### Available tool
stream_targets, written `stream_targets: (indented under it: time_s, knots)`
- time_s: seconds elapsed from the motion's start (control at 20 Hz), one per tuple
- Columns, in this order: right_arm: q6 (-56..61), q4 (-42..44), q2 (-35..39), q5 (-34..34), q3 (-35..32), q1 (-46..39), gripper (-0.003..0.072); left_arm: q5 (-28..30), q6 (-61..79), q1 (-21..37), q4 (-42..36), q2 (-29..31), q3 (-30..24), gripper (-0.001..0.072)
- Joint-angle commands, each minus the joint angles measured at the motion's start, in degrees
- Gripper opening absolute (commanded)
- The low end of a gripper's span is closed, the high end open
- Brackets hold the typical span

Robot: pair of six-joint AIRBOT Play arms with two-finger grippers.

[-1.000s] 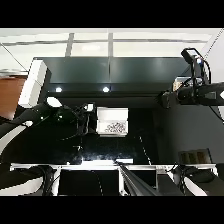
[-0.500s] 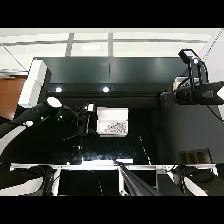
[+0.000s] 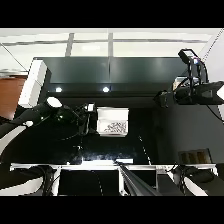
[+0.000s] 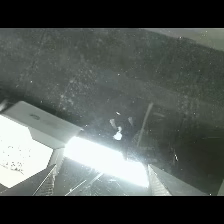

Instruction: Fold the box and place the chain.

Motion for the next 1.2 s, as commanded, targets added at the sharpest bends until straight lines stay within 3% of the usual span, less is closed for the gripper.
stream_targets:
  time_s: [0.0,0.9,1.15]
  knots:
    - [0.0,0.0,0.0,0.0,0.0,0.0,0.07,1.3,-1.1,0.0,-0.5,0.0,0.1,0.0709]
    - [0.0,0.0,0.0,0.2,0.0,0.0,0.07,0.5,-0.5,-2.1,0.2,0.0,0.1,0.071]
    - [0.0,0.0,0.0,0.2,0.0,0.0,0.07,3.6,-2.6,-3.7,0.4,0.0,0.1,0.0709]
